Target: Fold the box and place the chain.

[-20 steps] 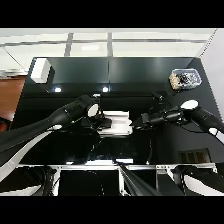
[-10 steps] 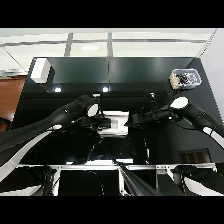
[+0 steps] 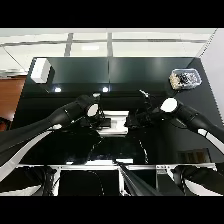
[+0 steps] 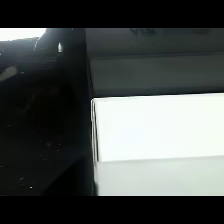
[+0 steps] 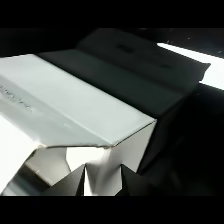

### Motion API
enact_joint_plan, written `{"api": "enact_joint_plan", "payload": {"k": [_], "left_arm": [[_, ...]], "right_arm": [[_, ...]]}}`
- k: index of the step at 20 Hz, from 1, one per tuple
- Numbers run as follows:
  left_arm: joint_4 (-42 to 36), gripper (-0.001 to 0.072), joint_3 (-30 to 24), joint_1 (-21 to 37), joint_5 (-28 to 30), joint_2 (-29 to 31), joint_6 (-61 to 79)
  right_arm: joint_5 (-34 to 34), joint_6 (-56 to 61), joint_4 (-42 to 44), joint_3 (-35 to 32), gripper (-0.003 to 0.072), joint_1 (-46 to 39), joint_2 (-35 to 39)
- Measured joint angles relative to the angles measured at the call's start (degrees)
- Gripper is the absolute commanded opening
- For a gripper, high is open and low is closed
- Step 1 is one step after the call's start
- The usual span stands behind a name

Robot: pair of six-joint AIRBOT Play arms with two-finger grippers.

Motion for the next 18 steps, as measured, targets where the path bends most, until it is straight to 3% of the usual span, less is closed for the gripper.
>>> {"api": "enact_joint_plan", "payload": {"k": [7,14,18], "left_arm": [[0.0,0.0026,0.0,0.0,-0.2,0.0,0.2],[0.2,0.0027,0.0,0.0,-0.2,0.0,0.1],[0.2,0.0026,0.0,0.0,-0.3,0.0,0.1]], "right_arm": [[-0.2,15.3,-15.5,5.1,0.0250,6.6,-0.8],[8.3,31.1,-27.8,14.5,0.0250,12.9,-8.8],[11.0,38.3,-32.4,16.6,0.0249,15.8,-11.7]]}}
